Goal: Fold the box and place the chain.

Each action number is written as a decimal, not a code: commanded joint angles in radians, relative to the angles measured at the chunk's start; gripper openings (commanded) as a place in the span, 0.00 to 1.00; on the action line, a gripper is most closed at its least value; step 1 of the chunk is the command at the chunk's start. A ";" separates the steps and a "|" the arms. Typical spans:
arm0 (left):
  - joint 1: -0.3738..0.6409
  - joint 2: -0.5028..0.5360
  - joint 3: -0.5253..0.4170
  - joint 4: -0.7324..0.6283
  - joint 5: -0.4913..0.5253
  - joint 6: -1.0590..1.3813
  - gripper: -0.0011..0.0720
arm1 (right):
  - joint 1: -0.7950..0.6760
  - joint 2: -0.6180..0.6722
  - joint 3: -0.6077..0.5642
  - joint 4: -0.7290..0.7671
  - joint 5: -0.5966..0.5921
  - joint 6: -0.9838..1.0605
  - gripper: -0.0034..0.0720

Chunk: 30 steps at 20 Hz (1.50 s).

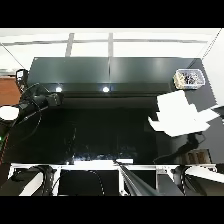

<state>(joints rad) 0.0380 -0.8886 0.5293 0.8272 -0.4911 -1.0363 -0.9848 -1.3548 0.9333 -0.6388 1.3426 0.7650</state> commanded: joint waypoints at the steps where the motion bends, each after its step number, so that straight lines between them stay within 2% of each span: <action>1: 0.000 -0.003 0.000 -0.002 -0.119 -0.008 0.98 | 0.157 0.179 -0.262 0.286 -0.144 -0.071 0.08; 4: 0.000 -0.003 0.000 -0.006 -0.176 -0.008 0.98 | 0.408 0.299 -0.436 0.399 -0.329 -0.070 0.08; 7: -0.001 -0.006 0.000 -0.062 -0.214 -0.002 0.98 | 0.695 0.351 -0.542 0.513 -0.515 -0.072 0.08; 11: -0.034 -0.047 0.000 -0.188 -0.282 0.042 0.98 | 1.033 0.354 -0.572 0.605 -0.743 -0.112 0.08; 13: -0.057 -0.102 0.005 -0.236 -0.332 0.042 0.98 | 1.122 0.366 -0.572 0.597 -0.791 -0.112 0.08; 17: -0.063 -0.304 0.057 -0.305 -0.574 0.111 0.98 | 1.170 0.429 -0.572 0.507 -0.823 -0.118 0.08; 21: -0.126 -0.504 0.138 -0.394 -0.587 0.114 0.98 | 1.174 0.431 -0.572 0.509 -0.802 -0.118 0.08; 26: -0.252 -0.649 0.252 -0.394 -0.603 0.072 0.98 | 1.174 0.431 -0.572 0.509 -0.778 -0.118 0.08; 30: -0.287 -0.747 0.332 -0.430 -0.713 0.098 0.98 | 1.174 0.431 -0.572 0.509 -0.777 -0.118 0.08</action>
<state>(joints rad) -0.2176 -1.5684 0.8085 0.4286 -1.1263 -0.9604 0.1879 -0.9245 0.3611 -0.1295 0.5621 0.6468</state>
